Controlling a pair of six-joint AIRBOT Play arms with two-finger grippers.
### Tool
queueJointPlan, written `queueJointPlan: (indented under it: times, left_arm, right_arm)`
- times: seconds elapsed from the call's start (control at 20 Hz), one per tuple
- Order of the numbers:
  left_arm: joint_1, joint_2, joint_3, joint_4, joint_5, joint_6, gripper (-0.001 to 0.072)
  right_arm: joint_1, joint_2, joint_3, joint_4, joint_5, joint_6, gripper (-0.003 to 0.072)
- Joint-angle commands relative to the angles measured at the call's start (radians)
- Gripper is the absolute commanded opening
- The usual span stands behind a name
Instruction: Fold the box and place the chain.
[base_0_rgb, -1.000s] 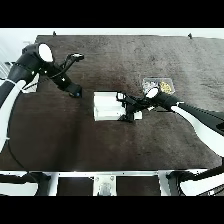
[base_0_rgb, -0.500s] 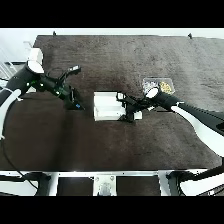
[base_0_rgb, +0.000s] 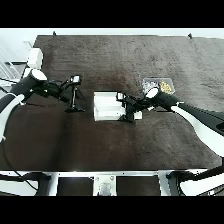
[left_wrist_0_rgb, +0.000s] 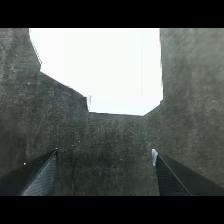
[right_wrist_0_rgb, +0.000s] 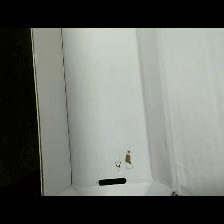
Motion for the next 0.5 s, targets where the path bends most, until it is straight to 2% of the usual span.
queueJointPlan:
  times: [0.0,0.15,0.45]
  left_arm:
    - [-0.036,-0.035,-0.003,0.011,0.034,0.043,0.0720]
    - [-0.079,-0.072,-0.003,0.040,0.073,0.047,0.0720]
    - [-0.125,-0.083,-0.003,0.032,0.140,0.045,0.0720]
  right_arm:
    - [0.001,0.000,0.000,0.000,0.000,0.000,0.0594]
    - [0.001,0.000,0.000,0.000,0.000,0.000,0.0594]
    - [0.001,0.000,0.000,0.000,0.000,0.000,0.0594]
